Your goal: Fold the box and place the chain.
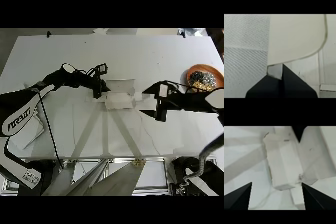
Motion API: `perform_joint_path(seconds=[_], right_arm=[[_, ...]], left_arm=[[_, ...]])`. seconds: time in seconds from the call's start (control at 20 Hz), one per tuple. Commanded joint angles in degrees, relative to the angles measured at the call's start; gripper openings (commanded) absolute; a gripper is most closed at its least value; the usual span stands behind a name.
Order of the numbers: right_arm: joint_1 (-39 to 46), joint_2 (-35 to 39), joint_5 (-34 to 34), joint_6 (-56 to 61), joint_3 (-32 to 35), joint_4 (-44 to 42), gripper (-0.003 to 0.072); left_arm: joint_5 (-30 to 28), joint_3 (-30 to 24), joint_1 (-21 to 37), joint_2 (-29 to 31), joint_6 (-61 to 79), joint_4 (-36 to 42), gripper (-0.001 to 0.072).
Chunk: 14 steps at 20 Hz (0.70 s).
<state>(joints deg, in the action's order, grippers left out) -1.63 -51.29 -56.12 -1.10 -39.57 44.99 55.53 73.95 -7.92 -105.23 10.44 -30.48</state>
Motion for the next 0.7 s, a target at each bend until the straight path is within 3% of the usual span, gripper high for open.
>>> perform_joint_path(seconds=[0.0, 0.35, 0.65], right_arm=[[-0.92, -7.72, 2.05, -1.44, 2.01, 2.60, 0.0690], [-1.40, -24.44, 18.56, -5.79, 2.01, -0.22, 0.0690], [-5.25, -28.89, 26.05, -15.47, 1.99, -17.09, 0.0690]], left_arm=[[0.00, 0.04, -0.02, -0.04, 0.02, 0.00, 0.0014], [-0.02, 0.04, -0.02, -0.04, 0.02, 0.00, 0.0014], [0.00, 0.04, -0.02, -0.04, 0.02, 0.00, 0.0014]])
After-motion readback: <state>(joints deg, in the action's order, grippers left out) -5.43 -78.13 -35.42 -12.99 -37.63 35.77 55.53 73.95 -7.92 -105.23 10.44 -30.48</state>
